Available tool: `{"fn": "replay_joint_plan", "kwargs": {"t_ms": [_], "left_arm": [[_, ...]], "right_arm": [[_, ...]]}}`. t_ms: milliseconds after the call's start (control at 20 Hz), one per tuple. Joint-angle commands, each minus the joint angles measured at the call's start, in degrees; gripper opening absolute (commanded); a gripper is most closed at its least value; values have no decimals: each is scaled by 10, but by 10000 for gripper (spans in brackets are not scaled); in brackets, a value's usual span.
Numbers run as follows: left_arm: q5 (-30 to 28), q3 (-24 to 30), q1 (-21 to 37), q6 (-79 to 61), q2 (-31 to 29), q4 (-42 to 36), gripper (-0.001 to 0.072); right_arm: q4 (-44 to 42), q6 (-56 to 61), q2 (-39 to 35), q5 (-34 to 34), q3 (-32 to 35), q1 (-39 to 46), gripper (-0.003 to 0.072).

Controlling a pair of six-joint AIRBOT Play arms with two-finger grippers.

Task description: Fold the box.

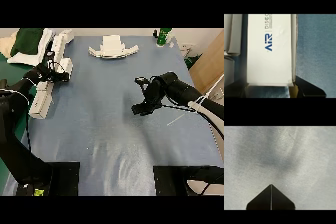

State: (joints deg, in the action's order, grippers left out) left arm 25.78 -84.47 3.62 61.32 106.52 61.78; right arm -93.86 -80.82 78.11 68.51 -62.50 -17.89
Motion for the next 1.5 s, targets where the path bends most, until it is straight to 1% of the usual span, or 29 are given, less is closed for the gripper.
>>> {"fn": "replay_joint_plan", "kwargs": {"t_ms": [0, 200, 350, 400, 550, 600, 650, 900, 1050, 1150, 1300, 1450], "left_arm": [[3, 0, 0, 1, 0, -1, 484], [8, -1, -1, 1, 0, -1, 483], [60, -1, 1, 0, -3, 0, 483], [68, -1, 3, 0, -4, 0, 485], [68, -1, 7, 1, -4, 0, 490], [68, -1, 8, 1, -3, 0, 573], [68, -1, 8, 3, -4, 0, 674], [82, -1, 8, 2, -6, 0, 672], [89, -2, 9, 2, -22, 3, 672], [105, -7, 15, 2, -35, 4, 673], [146, -17, 23, 2, -54, 12, 673], [172, -22, 22, 2, -62, 12, 673]], "right_arm": [[0, 0, 0, 0, 0, 0, 6], [0, 0, 0, 0, 0, 0, 5], [0, 0, 0, 0, 0, 0, 6], [0, 0, 0, 0, 0, 0, 6], [0, 0, 0, 0, 0, 0, 6], [0, 0, 0, 0, 0, 0, 5], [0, 0, 0, 0, 0, 0, 6], [0, 0, 0, 0, 0, 0, 6], [0, 0, 0, 0, 0, 0, 6], [0, 0, 0, 0, 0, 0, 6], [0, 0, 0, 0, 0, 0, 5], [0, 0, 0, 0, 0, 0, 6]]}}
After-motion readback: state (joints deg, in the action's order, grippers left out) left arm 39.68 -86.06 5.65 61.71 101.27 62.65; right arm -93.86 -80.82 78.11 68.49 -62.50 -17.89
